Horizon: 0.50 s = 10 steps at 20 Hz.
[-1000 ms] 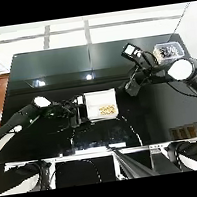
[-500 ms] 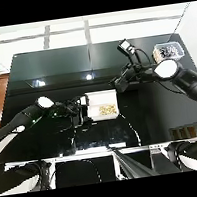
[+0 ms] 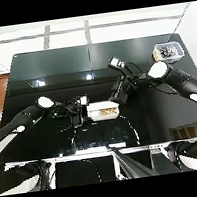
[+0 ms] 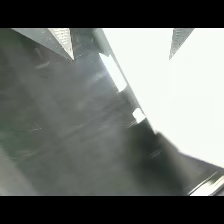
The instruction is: Fold the box and place the chain.
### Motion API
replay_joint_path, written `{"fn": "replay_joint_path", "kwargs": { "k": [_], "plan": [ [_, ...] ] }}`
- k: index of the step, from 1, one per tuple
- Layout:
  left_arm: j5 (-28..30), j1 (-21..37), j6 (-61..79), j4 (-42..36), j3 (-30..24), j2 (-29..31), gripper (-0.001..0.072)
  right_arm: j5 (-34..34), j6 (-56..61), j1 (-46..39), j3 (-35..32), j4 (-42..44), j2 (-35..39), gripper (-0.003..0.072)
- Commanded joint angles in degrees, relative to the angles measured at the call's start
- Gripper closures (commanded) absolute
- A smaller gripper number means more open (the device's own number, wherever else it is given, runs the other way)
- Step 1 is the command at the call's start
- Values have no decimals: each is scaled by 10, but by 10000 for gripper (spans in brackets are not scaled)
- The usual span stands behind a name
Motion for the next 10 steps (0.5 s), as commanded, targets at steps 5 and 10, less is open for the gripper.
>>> {"fn": "replay_joint_path", "kwargs": {
  "k": [5,10],
  "plan": [
    [0,0,0,0,1,0,173,75,-118,24,0,3,-3,-15],
    [0,0,0,0,1,0,174,62,-133,38,0,-3,-16,-15]
  ]
}}
